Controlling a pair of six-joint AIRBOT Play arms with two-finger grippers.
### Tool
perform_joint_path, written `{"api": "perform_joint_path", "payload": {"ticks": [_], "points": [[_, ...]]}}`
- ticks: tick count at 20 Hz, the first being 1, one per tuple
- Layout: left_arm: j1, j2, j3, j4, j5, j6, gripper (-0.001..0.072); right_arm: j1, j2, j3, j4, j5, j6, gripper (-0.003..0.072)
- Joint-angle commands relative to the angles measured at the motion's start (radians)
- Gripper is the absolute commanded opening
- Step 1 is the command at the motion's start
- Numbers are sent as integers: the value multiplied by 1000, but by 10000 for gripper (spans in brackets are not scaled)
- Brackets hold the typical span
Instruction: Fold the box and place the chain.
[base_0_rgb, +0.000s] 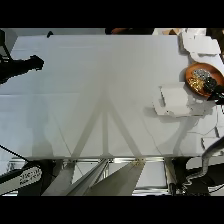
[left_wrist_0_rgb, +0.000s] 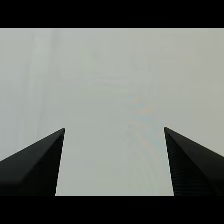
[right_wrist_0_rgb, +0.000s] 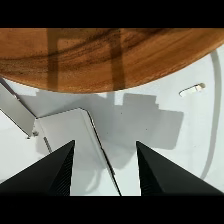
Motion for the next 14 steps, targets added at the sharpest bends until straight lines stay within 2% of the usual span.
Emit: {"api": "perform_joint_path", "payload": {"ticks": [1, 4, 5, 6, 9, 10, 14], "points": [[1, 1, 0, 0, 0, 0, 703, 1, -8, 1, 23, 22, -18, 349], [1, 1, 0, 0, 0, 0, 703, 1, -27, 1, 37, 55, -15, 287], [1, 1, 0, 0, 0, 0, 703, 1, -33, 1, 37, 66, -14, 286], [1, 1, 0, 0, 0, 0, 703, 1, -36, 1, 37, 73, -15, 243], [1, 1, 0, 0, 0, 0, 703, 1, -35, 1, 37, 76, -61, 36], [1, 1, 0, 0, 0, 0, 703, 1, -35, 1, 37, 91, -73, 13], [1, 1, 0, 0, 0, 0, 703, 1, -33, 1, 77, 150, -79, 12]]}}
